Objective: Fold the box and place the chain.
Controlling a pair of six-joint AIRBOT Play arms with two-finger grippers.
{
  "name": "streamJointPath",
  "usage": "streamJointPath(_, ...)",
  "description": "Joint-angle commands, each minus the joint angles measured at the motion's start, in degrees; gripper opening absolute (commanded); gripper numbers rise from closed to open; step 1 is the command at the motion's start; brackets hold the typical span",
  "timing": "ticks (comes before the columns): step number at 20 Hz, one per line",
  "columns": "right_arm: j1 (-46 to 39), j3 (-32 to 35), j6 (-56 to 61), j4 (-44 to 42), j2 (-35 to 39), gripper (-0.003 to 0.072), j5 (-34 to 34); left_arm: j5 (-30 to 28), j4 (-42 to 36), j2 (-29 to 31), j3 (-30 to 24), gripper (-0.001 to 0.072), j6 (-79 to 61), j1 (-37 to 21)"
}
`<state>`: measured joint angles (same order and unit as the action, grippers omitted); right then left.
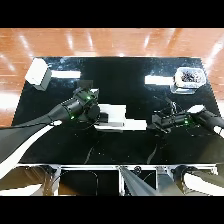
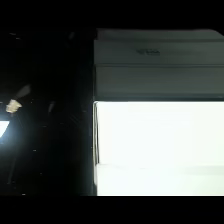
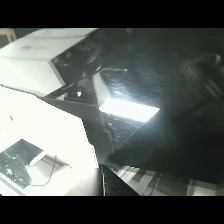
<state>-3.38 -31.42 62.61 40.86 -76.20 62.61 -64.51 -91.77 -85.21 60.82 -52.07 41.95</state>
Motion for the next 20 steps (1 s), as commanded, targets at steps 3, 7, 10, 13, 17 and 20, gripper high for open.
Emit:
streamJointPath(3,1.7,0.0,-3.5,-5.5,-0.3,0.0030,0.4,0.5,-0.7,0.0,0.0,0.0016,0.0,0.0)
streamJointPath(7,1.3,0.0,-4.6,-5.5,-0.3,0.0030,2.7,0.5,-0.7,0.0,0.0,0.0016,0.0,0.0)
streamJointPath(10,-1.2,-0.2,-6.5,-5.6,-0.3,0.0029,6.8,0.5,-0.7,0.0,0.0,0.0016,0.0,0.0)
streamJointPath(13,-4.8,-1.5,-8.3,-6.2,-0.3,0.0029,11.1,0.5,-0.7,0.0,0.0,0.0017,0.0,0.0)
streamJointPath(17,-4.0,-1.6,-9.5,-7.7,-0.3,0.0031,10.9,0.6,-0.8,0.0,0.0,0.0016,0.0,0.0)
streamJointPath(20,-0.7,-1.6,-9.1,-7.9,-0.3,0.0391,7.6,0.6,-0.8,0.0,0.0,0.0016,0.0,0.0)
